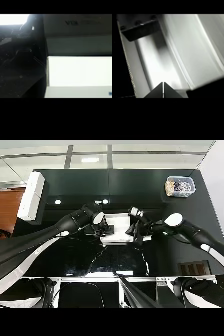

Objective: Fold the box and place the chain.

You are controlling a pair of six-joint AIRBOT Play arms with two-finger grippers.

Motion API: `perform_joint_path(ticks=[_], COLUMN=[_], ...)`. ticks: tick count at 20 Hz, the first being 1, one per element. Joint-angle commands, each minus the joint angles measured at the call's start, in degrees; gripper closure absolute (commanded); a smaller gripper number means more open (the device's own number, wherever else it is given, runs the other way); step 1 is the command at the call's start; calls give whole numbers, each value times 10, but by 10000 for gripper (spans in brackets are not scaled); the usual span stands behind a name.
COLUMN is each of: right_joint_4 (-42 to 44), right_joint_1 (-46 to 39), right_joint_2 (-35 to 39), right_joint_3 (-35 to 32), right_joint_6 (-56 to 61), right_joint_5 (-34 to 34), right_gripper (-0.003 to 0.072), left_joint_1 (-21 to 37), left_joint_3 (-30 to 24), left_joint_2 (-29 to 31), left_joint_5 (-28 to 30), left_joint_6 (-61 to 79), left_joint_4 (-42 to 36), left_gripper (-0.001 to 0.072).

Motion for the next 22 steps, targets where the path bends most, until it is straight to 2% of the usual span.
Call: perform_joint_path(ticks=[1, 3, 5, 7, 9, 13, 18, 20, 22], right_joint_4=[-87, -126, -174, -175, -160, -98, -6, 19, 31], right_joint_1=[-78, -165, -261, -343, -386, -355, -235, -208, -197], right_joint_2=[48, 69, 68, 57, 29, -65, -122, -122, -122], right_joint_3=[36, 63, 56, 18, -12, -17, -17, -13, 1], right_joint_6=[223, 308, 404, 538, 587, 530, 445, 425, 393], right_joint_5=[112, 167, 124, 60, 82, 202, 203, 197, 223], right_gripper=[670, 670, 670, 671, 671, 671, 671, 670, 670], left_joint_1=[0, 0, 0, 0, 1, 1, 1, 1, 1], left_joint_3=[0, 0, 0, 0, 0, 0, 0, 0, 0], left_joint_2=[0, 0, 0, 0, 0, 0, 0, 0, 0], left_joint_5=[-3, 3, 10, 11, 11, 10, -3, -2, -2], left_joint_6=[2, 1, 1, 2, 2, 2, 2, 2, 6], left_joint_4=[-1, 0, -7, -7, -7, -7, -7, -7, -6], left_gripper=[684, 684, 684, 684, 684, 684, 684, 684, 684])
